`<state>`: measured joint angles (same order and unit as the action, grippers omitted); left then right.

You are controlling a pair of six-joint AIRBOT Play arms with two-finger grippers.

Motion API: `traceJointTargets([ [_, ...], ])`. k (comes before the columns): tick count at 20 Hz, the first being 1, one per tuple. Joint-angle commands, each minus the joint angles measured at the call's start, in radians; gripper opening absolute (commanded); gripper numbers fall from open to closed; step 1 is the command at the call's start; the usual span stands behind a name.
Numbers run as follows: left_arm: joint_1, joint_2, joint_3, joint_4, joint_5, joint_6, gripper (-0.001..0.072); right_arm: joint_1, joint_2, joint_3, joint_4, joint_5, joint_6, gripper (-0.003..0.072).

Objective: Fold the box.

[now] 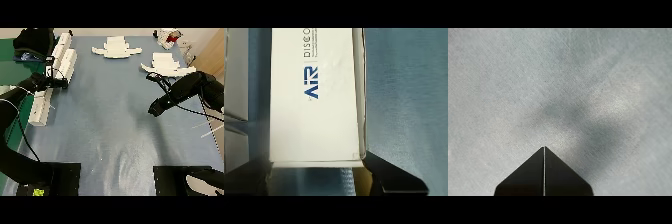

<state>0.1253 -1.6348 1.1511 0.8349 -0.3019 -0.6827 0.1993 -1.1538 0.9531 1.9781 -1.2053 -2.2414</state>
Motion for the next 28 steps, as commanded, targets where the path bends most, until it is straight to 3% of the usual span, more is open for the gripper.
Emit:
traceJointTargets([
  [1,0.0,-0.045,0.049,0.001,0.0,-0.007,0.0512,0.0,0.0,0.001,0.0,0.0,0.0,0.0004],
  [19,0.0,-0.053,0.051,0.011,0.007,-0.006,0.0516,0.0,0.0,0.001,0.0,0.0,0.0,0.0004],
  [21,0.0,-0.054,0.051,0.011,0.007,-0.006,0.0659,0.0,0.0,0.001,0.0,0.0,0.0,0.0004],
  [28,0.0,-0.052,0.052,0.011,0.007,-0.006,0.0672,0.0,0.0,0.001,0.0,0.0,0.0,0.0004],
])
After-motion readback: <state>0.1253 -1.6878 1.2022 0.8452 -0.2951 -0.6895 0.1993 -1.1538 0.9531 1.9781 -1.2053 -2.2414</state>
